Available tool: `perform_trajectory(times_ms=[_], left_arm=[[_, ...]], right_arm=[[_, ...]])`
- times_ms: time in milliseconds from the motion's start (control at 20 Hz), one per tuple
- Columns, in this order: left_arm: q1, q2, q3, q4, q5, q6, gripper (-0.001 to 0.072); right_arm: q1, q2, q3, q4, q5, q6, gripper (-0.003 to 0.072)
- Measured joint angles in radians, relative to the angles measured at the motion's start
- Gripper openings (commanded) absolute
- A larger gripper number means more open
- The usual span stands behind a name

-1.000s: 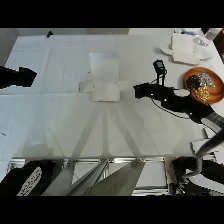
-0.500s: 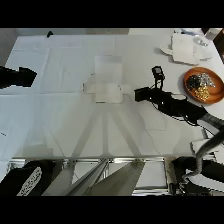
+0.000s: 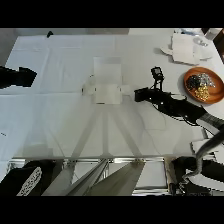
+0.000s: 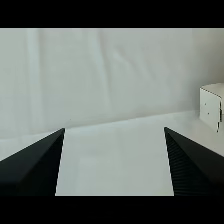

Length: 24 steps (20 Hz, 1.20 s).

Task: Fold the box and place the chain.

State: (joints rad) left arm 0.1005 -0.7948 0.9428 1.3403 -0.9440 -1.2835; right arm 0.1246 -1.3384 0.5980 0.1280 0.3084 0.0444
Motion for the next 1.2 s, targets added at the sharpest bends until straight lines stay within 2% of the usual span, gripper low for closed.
perform_trajectory(times_ms=[600,650,750,800,1000,1100,1200], left_arm=[[0.000,-0.004,0.000,-0.021,0.049,0.016,0.0691],[0.000,-0.008,0.000,-0.024,0.049,0.016,0.0676],[-0.001,-0.023,0.000,-0.027,0.051,0.016,0.0555],[-0.002,-0.035,0.000,-0.032,0.055,0.018,0.0555],[-0.027,-0.130,0.003,-0.081,0.081,0.064,0.0554],[-0.052,-0.219,0.029,-0.151,0.090,0.137,0.0555],[-0.077,-0.338,0.097,-0.226,0.074,0.219,0.0557]], right_arm=[[0.000,0.000,0.000,0.000,0.002,-0.001,0.0013],[0.000,0.000,0.000,0.000,0.002,-0.002,0.0013],[0.000,0.000,0.000,0.000,0.002,-0.002,0.0013],[0.000,0.000,0.000,0.000,0.002,-0.002,0.0013],[0.000,0.000,0.000,0.000,0.001,-0.002,0.0013],[0.000,0.000,0.000,0.000,0.001,-0.002,0.0013],[0.000,0.000,0.000,0.000,0.001,-0.002,0.0013]])
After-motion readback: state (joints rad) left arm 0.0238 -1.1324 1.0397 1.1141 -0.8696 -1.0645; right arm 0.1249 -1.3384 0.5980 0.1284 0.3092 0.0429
